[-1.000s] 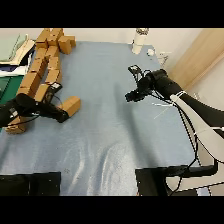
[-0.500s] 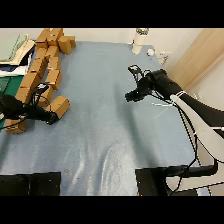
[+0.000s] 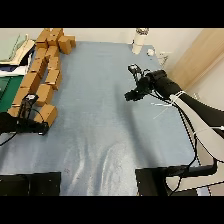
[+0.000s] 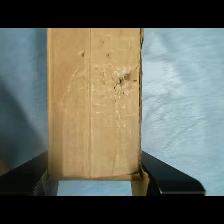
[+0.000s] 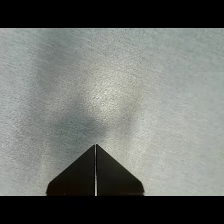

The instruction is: Fold the box.

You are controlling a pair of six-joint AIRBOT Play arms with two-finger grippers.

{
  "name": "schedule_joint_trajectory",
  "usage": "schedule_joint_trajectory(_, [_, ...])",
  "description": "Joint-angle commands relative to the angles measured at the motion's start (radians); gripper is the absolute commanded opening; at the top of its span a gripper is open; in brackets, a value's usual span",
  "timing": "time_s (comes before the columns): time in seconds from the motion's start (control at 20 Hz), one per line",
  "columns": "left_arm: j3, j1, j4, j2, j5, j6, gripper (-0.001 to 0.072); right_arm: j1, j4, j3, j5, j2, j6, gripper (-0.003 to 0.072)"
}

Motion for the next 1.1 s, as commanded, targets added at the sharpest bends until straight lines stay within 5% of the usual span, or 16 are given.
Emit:
schedule_joint_trajectory(0.0, [-0.023, 0.029, 0.131, 0.045, 0.036, -0.169, 0.0413, 0.0, 0.008, 0.001, 0.005, -0.001, 0.0, 0.0005])
schedule_joint_trajectory(0.55, [-0.014, 0.085, 0.007, -0.129, 0.181, -0.124, 0.0412, 0.0, 0.042, 0.001, 0.043, -0.001, 0.0, 0.0005])
schedule_joint_trajectory(1.05, [-0.011, 0.086, 0.012, -0.138, 0.191, -0.108, 0.0411, 0.0, 0.042, 0.001, 0.046, -0.001, 0.0, 0.0005])
